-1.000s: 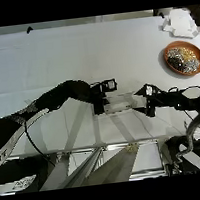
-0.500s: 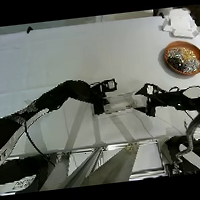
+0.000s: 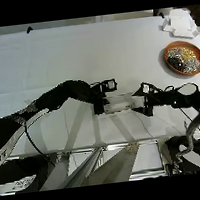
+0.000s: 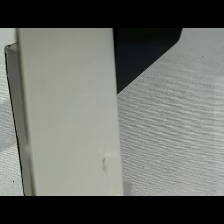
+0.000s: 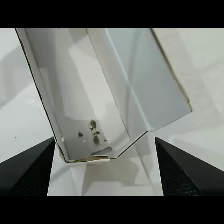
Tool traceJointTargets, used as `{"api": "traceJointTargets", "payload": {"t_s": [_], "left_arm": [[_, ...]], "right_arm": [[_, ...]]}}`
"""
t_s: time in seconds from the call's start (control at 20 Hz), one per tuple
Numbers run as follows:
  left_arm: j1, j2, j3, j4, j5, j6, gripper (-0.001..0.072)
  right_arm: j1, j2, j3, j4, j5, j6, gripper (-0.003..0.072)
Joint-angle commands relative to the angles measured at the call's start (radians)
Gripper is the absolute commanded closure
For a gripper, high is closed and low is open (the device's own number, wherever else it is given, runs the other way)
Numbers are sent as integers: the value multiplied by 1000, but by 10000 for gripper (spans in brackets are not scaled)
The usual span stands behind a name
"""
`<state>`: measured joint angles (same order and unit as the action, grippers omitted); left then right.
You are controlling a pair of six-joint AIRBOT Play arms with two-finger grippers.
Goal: Fold the box and place the chain.
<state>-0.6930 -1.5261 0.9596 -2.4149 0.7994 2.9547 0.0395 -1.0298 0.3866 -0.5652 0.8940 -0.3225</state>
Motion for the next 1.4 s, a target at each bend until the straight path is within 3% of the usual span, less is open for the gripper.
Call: {"api": "traceJointTargets", "payload": {"t_s": [0.0, 1.35], "left_arm": [[0, 0, 0, 0, 0, 0, 699], [0, 0, 0, 0, 0, 0, 699]], "right_arm": [[3, -62, 53, 0, 40, 0, -6], [43, -195, 60, -27, 50, -103, -1]]}}
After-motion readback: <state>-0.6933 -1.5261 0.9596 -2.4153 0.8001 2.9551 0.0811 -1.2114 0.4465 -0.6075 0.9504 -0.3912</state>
